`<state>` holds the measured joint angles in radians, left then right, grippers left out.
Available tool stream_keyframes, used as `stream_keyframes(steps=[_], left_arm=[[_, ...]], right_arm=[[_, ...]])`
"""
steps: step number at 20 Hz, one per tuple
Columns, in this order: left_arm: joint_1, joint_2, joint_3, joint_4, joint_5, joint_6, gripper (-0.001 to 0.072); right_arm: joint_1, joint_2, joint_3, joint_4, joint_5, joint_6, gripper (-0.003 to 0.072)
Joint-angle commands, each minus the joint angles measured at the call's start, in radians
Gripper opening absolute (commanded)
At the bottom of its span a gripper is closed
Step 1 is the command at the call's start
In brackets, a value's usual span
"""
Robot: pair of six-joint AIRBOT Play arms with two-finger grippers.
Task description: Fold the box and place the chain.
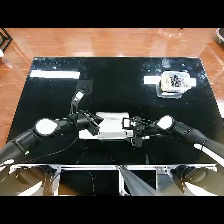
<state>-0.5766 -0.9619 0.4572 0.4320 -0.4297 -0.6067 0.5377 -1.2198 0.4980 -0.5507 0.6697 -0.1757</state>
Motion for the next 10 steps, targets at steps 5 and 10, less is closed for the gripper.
stream_keyframes(steps=[5,10], left_arm=[[-0.021,-0.158,0.031,0.002,0.072,0.028,0.0017],[-0.021,-0.171,0.039,0.04,0.004,0.028,0.0017]], right_arm=[[0.0,0.0,0.0,0.0,0.0,0.0,0.0429],[0.0,0.0,0.0,0.0,0.0,0.0,0.0429]])
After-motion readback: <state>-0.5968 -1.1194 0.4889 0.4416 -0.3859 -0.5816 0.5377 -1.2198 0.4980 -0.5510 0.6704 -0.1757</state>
